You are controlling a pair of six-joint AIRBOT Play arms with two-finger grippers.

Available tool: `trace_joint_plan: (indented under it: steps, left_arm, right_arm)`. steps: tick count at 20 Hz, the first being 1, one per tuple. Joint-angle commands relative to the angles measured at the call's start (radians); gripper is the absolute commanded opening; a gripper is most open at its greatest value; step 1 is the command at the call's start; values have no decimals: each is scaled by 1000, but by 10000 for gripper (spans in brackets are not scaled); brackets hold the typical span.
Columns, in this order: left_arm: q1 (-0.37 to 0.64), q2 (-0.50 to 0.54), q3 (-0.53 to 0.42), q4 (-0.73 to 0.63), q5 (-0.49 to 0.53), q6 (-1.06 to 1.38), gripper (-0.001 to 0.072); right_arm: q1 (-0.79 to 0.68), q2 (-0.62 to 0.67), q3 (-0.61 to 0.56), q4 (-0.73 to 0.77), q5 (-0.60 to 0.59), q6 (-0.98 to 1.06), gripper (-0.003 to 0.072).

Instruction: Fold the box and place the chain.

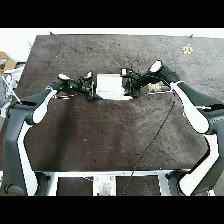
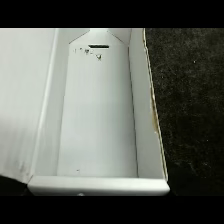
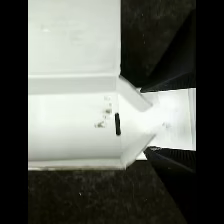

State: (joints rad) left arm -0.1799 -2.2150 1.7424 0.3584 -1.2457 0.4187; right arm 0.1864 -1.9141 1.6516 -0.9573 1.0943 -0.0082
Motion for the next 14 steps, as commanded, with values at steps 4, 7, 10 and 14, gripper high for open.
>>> trace_joint_plan:
  steps: [4,7,10,14]
  left_arm:
    - [0,0,1,0,0,0,461]
    - [0,0,1,0,0,0,462]
    - [0,0,1,0,0,0,462]
    - [0,0,1,0,0,0,462]
  right_arm:
    - [7,-6,0,87,-11,0,199]
    - [9,-8,0,134,-11,0,200]
    - [13,-35,0,167,-11,0,208]
    - [32,-68,0,169,-22,-1,218]
